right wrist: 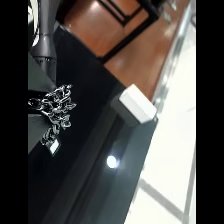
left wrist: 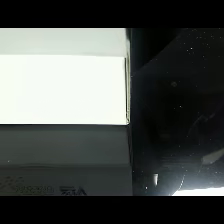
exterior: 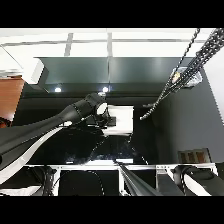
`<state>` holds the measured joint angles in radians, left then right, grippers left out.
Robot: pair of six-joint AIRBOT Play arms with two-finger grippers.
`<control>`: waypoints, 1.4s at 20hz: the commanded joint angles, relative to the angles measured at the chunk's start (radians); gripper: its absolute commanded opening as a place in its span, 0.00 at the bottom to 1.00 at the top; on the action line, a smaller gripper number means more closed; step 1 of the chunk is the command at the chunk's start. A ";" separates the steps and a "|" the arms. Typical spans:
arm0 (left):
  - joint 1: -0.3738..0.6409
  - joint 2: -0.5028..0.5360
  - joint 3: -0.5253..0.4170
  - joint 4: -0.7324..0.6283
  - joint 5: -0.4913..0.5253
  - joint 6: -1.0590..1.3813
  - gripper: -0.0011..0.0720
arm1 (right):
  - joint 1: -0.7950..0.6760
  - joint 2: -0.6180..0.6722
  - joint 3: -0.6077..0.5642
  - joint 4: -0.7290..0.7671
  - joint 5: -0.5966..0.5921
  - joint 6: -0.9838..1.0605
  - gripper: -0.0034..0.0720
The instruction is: Fold the box and place the chain.
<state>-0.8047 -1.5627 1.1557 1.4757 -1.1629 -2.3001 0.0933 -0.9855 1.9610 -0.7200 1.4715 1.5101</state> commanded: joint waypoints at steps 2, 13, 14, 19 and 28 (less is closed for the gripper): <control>0.000 0.000 0.000 0.000 0.003 0.000 0.05 | 0.094 -0.060 0.000 0.010 -0.045 0.001 0.06; 0.000 0.000 0.000 0.000 0.002 0.000 0.05 | 0.297 -0.147 -0.035 -0.125 -0.039 0.009 0.06; 0.000 0.000 0.000 0.000 0.002 0.000 0.05 | 0.298 -0.147 -0.062 -0.148 -0.023 0.011 0.06; 0.000 0.000 0.000 0.001 0.002 0.000 0.05 | 0.298 -0.147 -0.263 -0.290 0.047 0.024 0.06; 0.000 0.000 0.000 0.002 0.002 0.000 0.05 | 0.338 -0.147 -0.529 -0.218 -0.085 0.026 0.06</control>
